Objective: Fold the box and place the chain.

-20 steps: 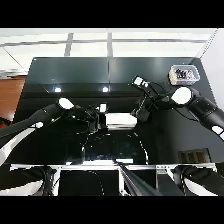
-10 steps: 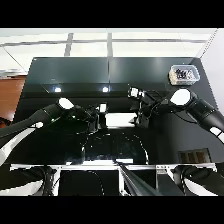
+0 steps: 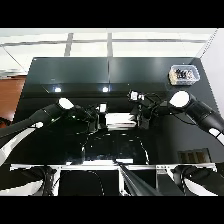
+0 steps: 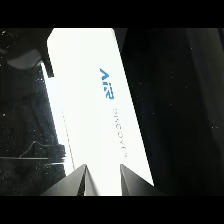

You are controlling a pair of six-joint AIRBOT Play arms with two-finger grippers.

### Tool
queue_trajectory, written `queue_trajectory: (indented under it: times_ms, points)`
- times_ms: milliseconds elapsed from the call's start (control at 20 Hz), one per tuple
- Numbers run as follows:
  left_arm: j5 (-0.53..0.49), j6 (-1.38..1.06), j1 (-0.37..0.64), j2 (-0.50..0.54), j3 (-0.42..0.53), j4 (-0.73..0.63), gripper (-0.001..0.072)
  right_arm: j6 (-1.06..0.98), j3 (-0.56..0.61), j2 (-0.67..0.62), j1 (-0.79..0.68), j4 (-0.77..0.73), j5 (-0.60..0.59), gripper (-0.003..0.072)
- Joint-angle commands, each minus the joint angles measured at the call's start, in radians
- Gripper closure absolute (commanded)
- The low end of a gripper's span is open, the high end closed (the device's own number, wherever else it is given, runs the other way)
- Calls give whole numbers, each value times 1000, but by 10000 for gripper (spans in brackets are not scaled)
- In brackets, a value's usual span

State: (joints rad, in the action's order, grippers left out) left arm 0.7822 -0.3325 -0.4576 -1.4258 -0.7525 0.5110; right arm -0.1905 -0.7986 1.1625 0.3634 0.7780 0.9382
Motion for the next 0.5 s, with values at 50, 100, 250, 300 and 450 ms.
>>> queue_trajectory:
  times_ms: [50,100,250,300,450]
  points:
    - [0,-1,-1,0,-1,0,341,2,2,2,7,2,-1,444]
    - [0,-1,-1,0,-1,0,341,1,4,2,12,3,-3,445]
    - [0,-1,-1,0,-1,0,341,2,9,4,26,17,-8,551]
    - [0,-1,-1,0,-1,0,341,2,9,4,27,19,-14,551]
    - [0,-1,-1,0,-1,0,341,1,9,4,27,19,-22,550]
